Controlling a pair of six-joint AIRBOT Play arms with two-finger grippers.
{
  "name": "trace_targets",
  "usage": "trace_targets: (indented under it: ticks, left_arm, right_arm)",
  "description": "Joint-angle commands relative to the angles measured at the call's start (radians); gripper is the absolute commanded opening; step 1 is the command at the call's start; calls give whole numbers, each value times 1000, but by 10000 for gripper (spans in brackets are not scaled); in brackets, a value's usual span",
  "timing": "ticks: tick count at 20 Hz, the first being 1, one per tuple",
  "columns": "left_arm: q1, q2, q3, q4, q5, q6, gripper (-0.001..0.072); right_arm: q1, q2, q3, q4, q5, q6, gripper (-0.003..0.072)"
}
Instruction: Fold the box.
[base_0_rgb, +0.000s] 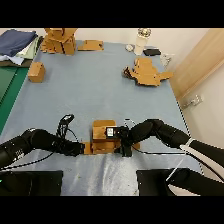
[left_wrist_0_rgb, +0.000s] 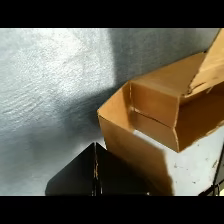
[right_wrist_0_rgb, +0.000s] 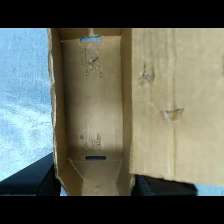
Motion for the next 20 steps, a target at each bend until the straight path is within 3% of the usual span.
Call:
trace_targets:
  ticks: [1, 5, 6, 7, 10, 16, 17, 18, 20]
  left_arm:
    - [-6, 23, 5, -35, 6, 5, 11]
    - [-4, 61, 16, -95, 6, -5, 15]
    - [-4, 61, 19, -95, 6, -19, 161]
    - [-4, 61, 21, -96, 6, -27, 406]
    - [-4, 61, 31, -95, 5, -27, 303]
    - [39, 61, 69, -79, 2, -25, 313]
    - [47, 61, 77, -87, 1, -14, 437]
    - [46, 60, 84, -91, 1, -6, 515]
    - [46, 53, 90, -95, -8, 9, 511]
  right_arm:
    - [0, 0, 0, 0, 0, 0, 488]
    - [0, 0, 0, 0, 0, 0, 488]
    - [0, 0, 0, 0, 0, 0, 488]
    - [0, 0, 0, 0, 0, 0, 488]
    - [0, 0, 0, 0, 0, 0, 488]
    - [0, 0, 0, 0, 0, 0, 488]
    - [0, 0, 0, 0, 0, 0, 488]
    - [0, 0, 0, 0, 0, 0, 488]
    - [0, 0, 0, 0, 0, 0, 488]
